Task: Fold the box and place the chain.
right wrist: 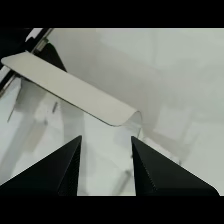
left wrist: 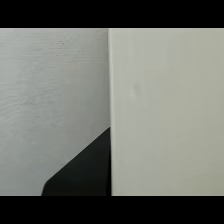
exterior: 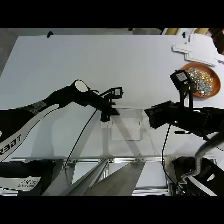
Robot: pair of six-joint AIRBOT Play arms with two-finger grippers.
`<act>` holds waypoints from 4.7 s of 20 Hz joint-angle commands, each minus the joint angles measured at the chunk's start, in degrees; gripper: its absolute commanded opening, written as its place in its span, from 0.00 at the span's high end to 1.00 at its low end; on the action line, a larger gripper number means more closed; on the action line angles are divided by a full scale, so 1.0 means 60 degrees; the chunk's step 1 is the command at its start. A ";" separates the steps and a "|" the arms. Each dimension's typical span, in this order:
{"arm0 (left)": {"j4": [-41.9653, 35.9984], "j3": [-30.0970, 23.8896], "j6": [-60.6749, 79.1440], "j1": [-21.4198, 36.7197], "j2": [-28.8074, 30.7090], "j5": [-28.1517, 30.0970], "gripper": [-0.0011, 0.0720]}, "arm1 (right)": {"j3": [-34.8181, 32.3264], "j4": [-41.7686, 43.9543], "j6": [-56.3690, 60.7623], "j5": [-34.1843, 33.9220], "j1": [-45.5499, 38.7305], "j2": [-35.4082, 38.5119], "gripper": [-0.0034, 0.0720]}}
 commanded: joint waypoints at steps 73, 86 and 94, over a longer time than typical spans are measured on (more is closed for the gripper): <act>0.1213 -0.0004 0.0703 -0.0018 0.0160 0.1107 0.98 | 0.0011 -0.0437 -0.0117 -0.0076 0.0000 -0.0011 0.50; 0.1184 -0.0004 0.0703 -0.0018 -0.0076 0.1096 0.98 | 0.0011 -0.0441 -0.0117 -0.0076 0.0000 -0.0011 0.50; 0.1184 -0.0004 0.0707 -0.0018 -0.0076 0.1093 0.97 | 0.0011 -0.0441 -0.0117 -0.0076 0.0000 -0.0011 0.50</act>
